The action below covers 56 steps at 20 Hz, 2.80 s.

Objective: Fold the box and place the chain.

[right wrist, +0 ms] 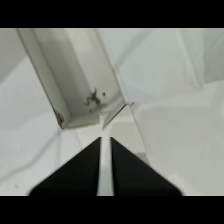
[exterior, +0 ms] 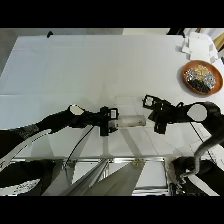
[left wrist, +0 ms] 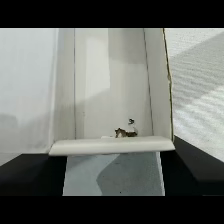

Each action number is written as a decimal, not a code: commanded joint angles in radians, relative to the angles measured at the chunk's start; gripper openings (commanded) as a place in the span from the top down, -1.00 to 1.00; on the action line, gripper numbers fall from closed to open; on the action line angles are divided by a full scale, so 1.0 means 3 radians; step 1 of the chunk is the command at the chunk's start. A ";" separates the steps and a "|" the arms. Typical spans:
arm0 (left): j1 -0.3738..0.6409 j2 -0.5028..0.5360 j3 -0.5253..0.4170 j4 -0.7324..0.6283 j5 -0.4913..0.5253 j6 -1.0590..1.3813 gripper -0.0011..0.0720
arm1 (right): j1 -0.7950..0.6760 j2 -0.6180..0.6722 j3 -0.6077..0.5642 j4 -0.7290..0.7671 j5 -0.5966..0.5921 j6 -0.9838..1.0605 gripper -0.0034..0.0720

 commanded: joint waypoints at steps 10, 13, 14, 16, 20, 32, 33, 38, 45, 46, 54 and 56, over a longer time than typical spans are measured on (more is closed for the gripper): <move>-0.0003 0.0001 0.0000 0.0000 0.0000 0.0000 0.29 | -0.0075 -0.0456 -0.0150 0.0207 -0.0270 -0.1387 0.50; -0.0003 0.0001 0.0000 0.0000 0.0000 0.0000 0.29 | -0.0075 -0.0496 -0.0155 0.0295 -0.0383 -0.1447 0.51; -0.0003 0.0001 0.0000 0.0000 0.0001 -0.0001 0.29 | -0.0075 -0.0496 -0.0155 0.0295 -0.0397 -0.1448 0.51; -0.0003 0.0001 0.0000 0.0000 0.0001 0.0000 0.29 | -0.0075 -0.0496 -0.0155 0.0305 -0.0402 -0.1450 0.51; -0.0003 0.0001 0.0000 0.0000 0.0001 -0.0001 0.29 | -0.0072 -0.0496 -0.0156 0.0364 -0.0390 -0.1450 0.51; -0.0003 0.0001 0.0000 0.0000 0.0001 0.0000 0.29 | 0.0053 -0.0496 -0.0238 0.0543 -0.0462 -0.1584 0.51; -0.0003 0.0001 0.0000 0.0000 0.0001 0.0000 0.29 | 0.0060 -0.0496 -0.0239 0.0544 -0.0462 -0.1600 0.51; -0.0003 0.0001 0.0000 0.0000 0.0000 0.0000 0.29 | 0.0060 -0.0496 -0.0242 0.0645 -0.0546 -0.1598 0.51; -0.0003 0.0001 0.0000 0.0000 0.0000 0.0000 0.29 | 0.0060 -0.0496 -0.0253 0.0829 -0.0637 -0.1600 0.50; -0.0003 0.0001 0.0000 0.0000 0.0001 0.0000 0.29 | 0.0060 -0.0496 -0.0272 0.0830 -0.0661 -0.1600 0.49; -0.0003 0.0001 0.0000 0.0000 0.0001 -0.0001 0.29 | 0.0074 -0.0496 -0.0320 0.0928 -0.0778 -0.1600 0.00; -0.0003 0.0001 0.0000 0.0000 0.0001 0.0000 0.29 | 0.0072 -0.0496 -0.0322 0.0928 -0.0778 -0.1600 0.00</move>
